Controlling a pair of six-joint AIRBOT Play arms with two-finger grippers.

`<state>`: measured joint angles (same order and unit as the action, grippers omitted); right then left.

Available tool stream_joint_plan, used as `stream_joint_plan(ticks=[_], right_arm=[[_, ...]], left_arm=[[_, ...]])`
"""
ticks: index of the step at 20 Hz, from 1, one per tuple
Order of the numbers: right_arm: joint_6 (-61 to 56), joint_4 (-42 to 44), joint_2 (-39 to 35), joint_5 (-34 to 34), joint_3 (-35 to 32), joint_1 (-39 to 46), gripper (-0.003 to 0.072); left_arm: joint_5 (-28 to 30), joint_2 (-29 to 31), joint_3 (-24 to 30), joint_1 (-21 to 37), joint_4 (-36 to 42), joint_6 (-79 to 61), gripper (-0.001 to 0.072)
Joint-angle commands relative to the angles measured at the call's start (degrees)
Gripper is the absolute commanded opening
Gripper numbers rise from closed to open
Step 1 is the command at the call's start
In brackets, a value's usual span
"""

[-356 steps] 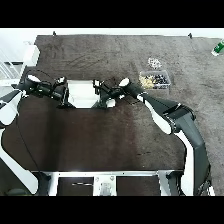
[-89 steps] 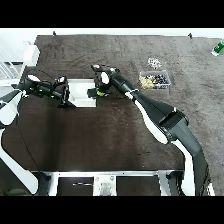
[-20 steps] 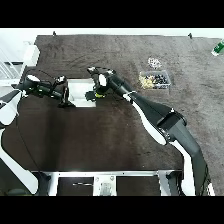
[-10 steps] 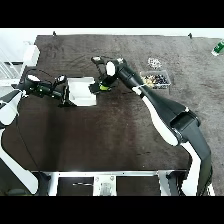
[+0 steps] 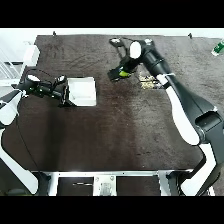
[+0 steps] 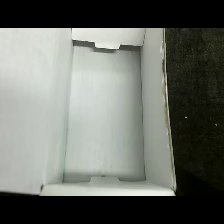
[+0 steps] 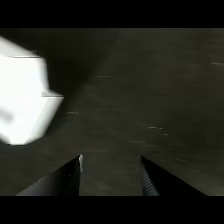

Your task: Fold the box and place the chain.

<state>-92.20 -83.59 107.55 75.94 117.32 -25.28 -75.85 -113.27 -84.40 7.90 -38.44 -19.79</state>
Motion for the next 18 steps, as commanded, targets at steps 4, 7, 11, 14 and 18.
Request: stream_joint_plan(ticks=[4, 7, 11, 14, 18], right_arm=[[1.42, -3.04, -0.74, -6.93, -5.51, 11.98, 0.0342], [1.44, -3.02, -0.26, -8.33, -6.86, 16.61, 0.0326], [1.46, -3.02, 1.22, -8.41, -7.41, 20.81, 0.0328], [1.62, -3.02, 1.25, -8.44, -10.47, 22.32, 0.0328], [2.95, -1.86, 1.29, -10.91, -14.60, 22.51, 0.0327]], left_arm=[[-0.02, 0.00, -0.04, 0.00, 0.00, -0.04, 0.0527], [0.00, 0.00, -0.04, 0.00, 0.00, -0.04, 0.0527], [0.00, 0.00, -0.04, 0.00, 0.02, -0.04, 0.0527], [-0.02, 0.00, -0.04, 0.02, 0.02, -0.04, 0.0527], [0.00, 0.00, -0.04, 0.00, 0.02, -0.04, 0.0527]])
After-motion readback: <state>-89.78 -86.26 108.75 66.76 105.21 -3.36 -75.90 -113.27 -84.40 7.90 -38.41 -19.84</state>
